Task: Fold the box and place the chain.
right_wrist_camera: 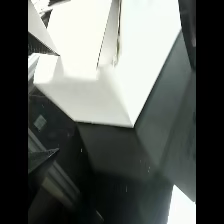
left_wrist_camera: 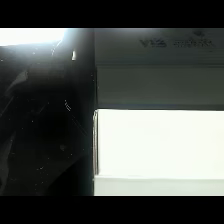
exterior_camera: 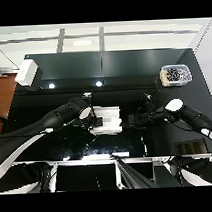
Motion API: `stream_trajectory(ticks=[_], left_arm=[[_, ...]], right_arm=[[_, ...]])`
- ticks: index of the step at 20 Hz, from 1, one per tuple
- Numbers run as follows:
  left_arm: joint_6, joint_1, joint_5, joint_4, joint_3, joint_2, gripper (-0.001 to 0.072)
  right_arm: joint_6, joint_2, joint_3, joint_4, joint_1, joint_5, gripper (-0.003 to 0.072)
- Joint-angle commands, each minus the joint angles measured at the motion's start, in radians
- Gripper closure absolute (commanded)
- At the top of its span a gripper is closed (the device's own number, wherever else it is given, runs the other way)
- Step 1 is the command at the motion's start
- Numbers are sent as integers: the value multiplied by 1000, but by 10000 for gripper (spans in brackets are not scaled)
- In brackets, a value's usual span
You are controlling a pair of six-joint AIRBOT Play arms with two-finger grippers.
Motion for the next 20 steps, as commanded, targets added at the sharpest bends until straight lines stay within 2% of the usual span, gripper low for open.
stream_trajectory(ticks=[1, 2, 3, 4, 9, 13, 14, 15, 20], left_arm=[[0, 0, 0, 0, -1, 0, 682], [0, 0, 0, 0, -1, 0, 682], [0, 0, 0, 0, 0, 0, 682], [0, 0, 0, 0, 0, 0, 682], [0, 0, 0, 1, -1, 0, 682], [0, 0, 0, 0, 0, 0, 682], [0, 0, 0, 0, 0, 0, 682], [0, 0, 0, 0, 0, 0, 682], [0, 0, 0, 0, 0, 0, 682]], right_arm=[[4, 0, 29, -3, 3, 49, -6], [12, 0, 30, 3, 3, 51, -1], [28, 0, 30, 4, 3, 48, 105], [47, 0, 30, 4, 3, 45, 148], [177, 0, 48, -39, 90, -49, 167], [451, -1, 119, -257, 228, -143, 168], [495, -1, 138, -298, 254, -152, 236], [539, -1, 156, -338, 277, -156, 262], [758, -3, 217, -566, 354, -160, 262]])
